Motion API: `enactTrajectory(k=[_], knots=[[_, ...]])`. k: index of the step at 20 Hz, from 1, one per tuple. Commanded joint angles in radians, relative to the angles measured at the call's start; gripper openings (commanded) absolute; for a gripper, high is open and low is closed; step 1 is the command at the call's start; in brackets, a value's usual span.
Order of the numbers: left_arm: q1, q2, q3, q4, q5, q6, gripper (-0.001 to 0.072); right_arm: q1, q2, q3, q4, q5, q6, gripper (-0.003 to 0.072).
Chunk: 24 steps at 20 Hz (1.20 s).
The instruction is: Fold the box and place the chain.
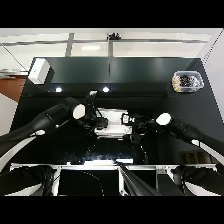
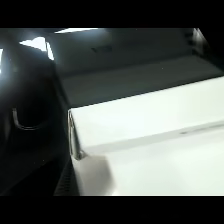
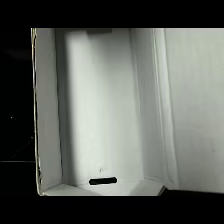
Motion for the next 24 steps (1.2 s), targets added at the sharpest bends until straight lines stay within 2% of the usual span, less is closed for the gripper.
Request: enactTrajectory(k=[1,5,10,15,16,17,19,20,22,24], knots=[[-0.054,-0.007,0.014,0.096,-0.035,-0.177,0.0351,0.000,0.000,0.000,0.000,0.000,0.000,0.0536],[-0.055,-0.037,0.023,0.113,-0.095,-0.237,0.0350,0.000,0.000,0.000,0.000,0.000,0.000,0.0536],[-0.074,-0.113,0.089,0.114,-0.140,-0.251,0.0350,0.000,0.000,0.000,0.000,0.001,0.000,0.0536],[-0.076,-0.127,0.100,0.113,-0.139,-0.303,0.0349,0.000,0.000,0.000,0.000,0.001,0.000,0.0536],[-0.076,-0.127,0.100,0.113,-0.139,-0.303,0.0328,0.000,0.000,0.000,0.000,0.001,0.000,0.0536],[-0.076,-0.127,0.100,0.113,-0.140,-0.303,0.0274,0.000,0.000,0.000,0.000,0.001,0.000,0.0536],[-0.076,-0.127,0.100,0.111,-0.141,-0.303,0.0271,0.000,0.000,0.000,0.000,0.000,0.000,0.0536],[-0.076,-0.127,0.101,0.109,-0.141,-0.303,0.0226,0.000,0.000,0.000,0.000,0.000,0.000,0.0536],[-0.076,-0.127,0.103,0.109,-0.142,-0.304,0.0219,0.000,0.000,0.000,0.000,0.000,0.000,0.0536],[-0.076,-0.127,0.106,0.109,-0.142,-0.304,0.0161,0.000,0.000,0.000,0.000,0.000,0.000,0.0536]])
